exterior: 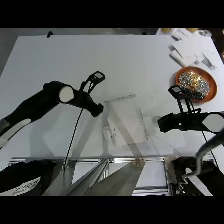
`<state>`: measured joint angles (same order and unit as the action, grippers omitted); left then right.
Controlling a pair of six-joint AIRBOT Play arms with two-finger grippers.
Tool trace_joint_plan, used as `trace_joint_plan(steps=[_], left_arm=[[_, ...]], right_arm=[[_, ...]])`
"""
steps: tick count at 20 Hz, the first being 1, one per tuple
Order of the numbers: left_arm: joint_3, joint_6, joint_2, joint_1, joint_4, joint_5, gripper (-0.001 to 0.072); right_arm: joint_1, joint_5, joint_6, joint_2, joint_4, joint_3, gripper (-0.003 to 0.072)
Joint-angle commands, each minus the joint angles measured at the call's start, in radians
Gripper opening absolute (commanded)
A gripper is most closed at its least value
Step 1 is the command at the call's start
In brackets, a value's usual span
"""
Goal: Fold the box and place the chain.
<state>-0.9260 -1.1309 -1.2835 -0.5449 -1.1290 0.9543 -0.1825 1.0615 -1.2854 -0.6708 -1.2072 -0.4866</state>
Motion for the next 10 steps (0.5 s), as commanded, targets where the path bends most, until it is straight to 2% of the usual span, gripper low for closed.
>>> trace_joint_plan(steps=[1, 4, 6, 10], left_arm=[[0.0, 0.453, -0.017, 0.13, 0.506, 0.214, 0.0652], [0.003, 0.49, -0.066, 0.152, 0.519, 0.236, 0.0652], [0.003, 0.542, -0.12, 0.131, 0.583, 0.238, 0.0652], [0.003, 0.596, -0.24, 0.09, 0.644, 0.191, 0.0652]], right_arm=[[-0.001, -0.006, 0.0, 0.001, 0.001, 0.001, 0.0014], [-0.001, -0.006, 0.0, 0.001, 0.002, 0.001, 0.0014], [-0.001, -0.006, 0.0, 0.001, 0.005, 0.001, 0.0014], [-0.001, -0.006, 0.0, 0.001, 0.008, 0.001, 0.0014]])
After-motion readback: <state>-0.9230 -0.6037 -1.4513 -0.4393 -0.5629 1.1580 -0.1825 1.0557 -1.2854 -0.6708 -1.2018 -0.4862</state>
